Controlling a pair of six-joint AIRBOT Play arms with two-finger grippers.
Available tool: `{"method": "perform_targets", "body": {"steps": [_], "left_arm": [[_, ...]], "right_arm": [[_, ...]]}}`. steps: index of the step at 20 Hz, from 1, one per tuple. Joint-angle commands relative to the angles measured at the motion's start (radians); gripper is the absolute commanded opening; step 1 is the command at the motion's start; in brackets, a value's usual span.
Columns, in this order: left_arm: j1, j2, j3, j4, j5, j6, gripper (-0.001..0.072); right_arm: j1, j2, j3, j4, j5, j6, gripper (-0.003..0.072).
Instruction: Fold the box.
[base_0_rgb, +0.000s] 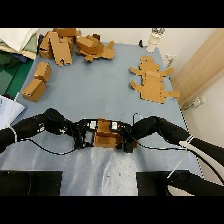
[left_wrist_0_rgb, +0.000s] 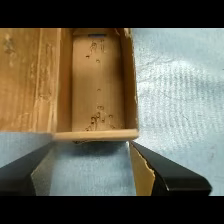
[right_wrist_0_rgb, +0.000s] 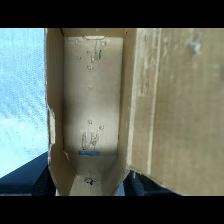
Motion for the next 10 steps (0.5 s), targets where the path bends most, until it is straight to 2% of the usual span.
{"method": "perform_targets", "body": {"steps": [1, 10], "left_arm": [[-0.006, 0.0, 0.0, 0.003, -0.027, -0.002, 0.0696], [-0.035, 0.0, 0.0, 0.002, -0.023, -0.001, 0.0696]], "right_arm": [[0.001, 0.001, 0.001, 0.0, -0.001, 0.0, 0.0462], [0.001, 0.001, 0.001, 0.0, 0.0, 0.0, 0.0463]]}}
